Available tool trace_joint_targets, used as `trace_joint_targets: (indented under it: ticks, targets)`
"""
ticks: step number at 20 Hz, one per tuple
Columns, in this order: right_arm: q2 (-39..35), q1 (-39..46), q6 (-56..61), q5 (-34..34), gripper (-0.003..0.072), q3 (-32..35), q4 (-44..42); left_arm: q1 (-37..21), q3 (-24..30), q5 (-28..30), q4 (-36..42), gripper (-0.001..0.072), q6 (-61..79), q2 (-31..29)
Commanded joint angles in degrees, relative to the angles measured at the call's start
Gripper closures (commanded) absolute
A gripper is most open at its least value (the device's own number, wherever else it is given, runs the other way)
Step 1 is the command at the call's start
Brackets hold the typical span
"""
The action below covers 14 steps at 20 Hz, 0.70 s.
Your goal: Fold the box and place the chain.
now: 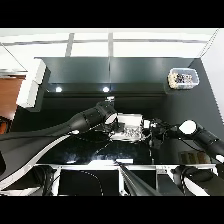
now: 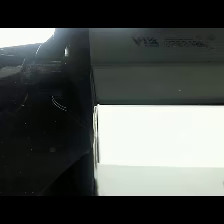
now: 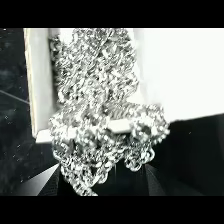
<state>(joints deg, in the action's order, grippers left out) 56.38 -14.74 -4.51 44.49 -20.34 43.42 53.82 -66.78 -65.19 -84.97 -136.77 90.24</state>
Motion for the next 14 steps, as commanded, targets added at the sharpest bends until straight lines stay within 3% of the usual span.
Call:
trace_joint_targets:
  ticks: [1,8,10,11,12,14]
  targets:
    - [0.8,-0.4,-2.7,-2.3,0.0065,0.0,-1.6,0.0,0.0,0.0,0.0,0.0682,0.0,0.0]
    - [2.0,-0.4,-2.6,-1.8,0.0068,0.0,-1.6,0.0,0.0,0.0,0.0,0.0682,0.0,0.0]
    - [2.1,-0.4,-2.6,-1.1,0.0329,0.0,-1.6,0.0,0.0,0.0,0.0,0.0682,0.0,0.0]
    - [2.1,-0.4,-2.6,-0.3,0.0566,0.0,-1.6,0.0,0.0,0.0,0.0,0.0682,0.0,0.0]
    - [2.1,-0.4,-1.9,0.7,0.0671,0.0,-1.6,0.0,0.0,0.0,0.0,0.0682,0.0,0.0]
    - [1.7,-0.3,2.4,1.9,0.0671,-0.1,-0.7,0.0,0.0,0.0,0.0,0.0682,0.0,0.0]
